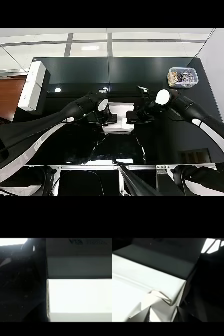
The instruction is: Fold the box and place the chain.
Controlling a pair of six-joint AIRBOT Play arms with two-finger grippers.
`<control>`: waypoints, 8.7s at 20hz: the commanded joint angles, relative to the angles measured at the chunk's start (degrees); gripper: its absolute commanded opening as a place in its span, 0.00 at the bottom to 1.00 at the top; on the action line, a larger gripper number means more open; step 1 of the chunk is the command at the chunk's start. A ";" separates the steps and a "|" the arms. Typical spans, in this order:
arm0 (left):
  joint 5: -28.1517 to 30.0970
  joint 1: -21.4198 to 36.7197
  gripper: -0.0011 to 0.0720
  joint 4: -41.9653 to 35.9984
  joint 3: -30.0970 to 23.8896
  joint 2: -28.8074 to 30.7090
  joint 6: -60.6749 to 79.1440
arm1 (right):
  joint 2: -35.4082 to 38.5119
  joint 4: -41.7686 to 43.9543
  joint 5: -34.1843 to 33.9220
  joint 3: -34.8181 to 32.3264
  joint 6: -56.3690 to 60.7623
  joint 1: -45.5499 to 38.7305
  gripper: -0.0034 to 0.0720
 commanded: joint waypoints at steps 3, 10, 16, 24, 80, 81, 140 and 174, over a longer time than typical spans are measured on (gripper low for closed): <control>0.02 0.04 0.05 0.02 0.04 0.04 0.07 | -0.04 -7.45 -0.76 1.14 10.49 3.78 0.52; 0.04 0.04 0.05 0.02 0.04 0.04 0.07 | -0.39 -17.03 -0.85 2.64 19.93 7.87 0.52; 0.00 0.04 0.05 0.02 0.04 0.04 0.09 | -2.51 -19.08 -0.76 3.30 23.28 9.57 0.39; -0.15 0.04 0.05 0.02 0.04 0.04 0.09 | -6.71 -25.90 1.16 6.45 31.78 13.42 0.39; -0.20 0.04 0.05 0.02 0.04 0.04 0.11 | -31.95 -41.62 3.41 49.81 21.40 -38.62 1.00; -0.20 0.04 0.05 0.02 0.04 0.04 0.11 | -34.32 -40.15 3.76 52.43 21.40 -39.17 1.00; -0.37 0.04 0.05 0.02 0.04 0.04 0.11 | 15.15 0.76 18.64 64.50 -1.38 -6.93 0.06; -0.37 0.04 0.05 0.02 0.04 0.04 0.11 | 13.53 -14.27 18.84 34.64 3.91 7.48 0.06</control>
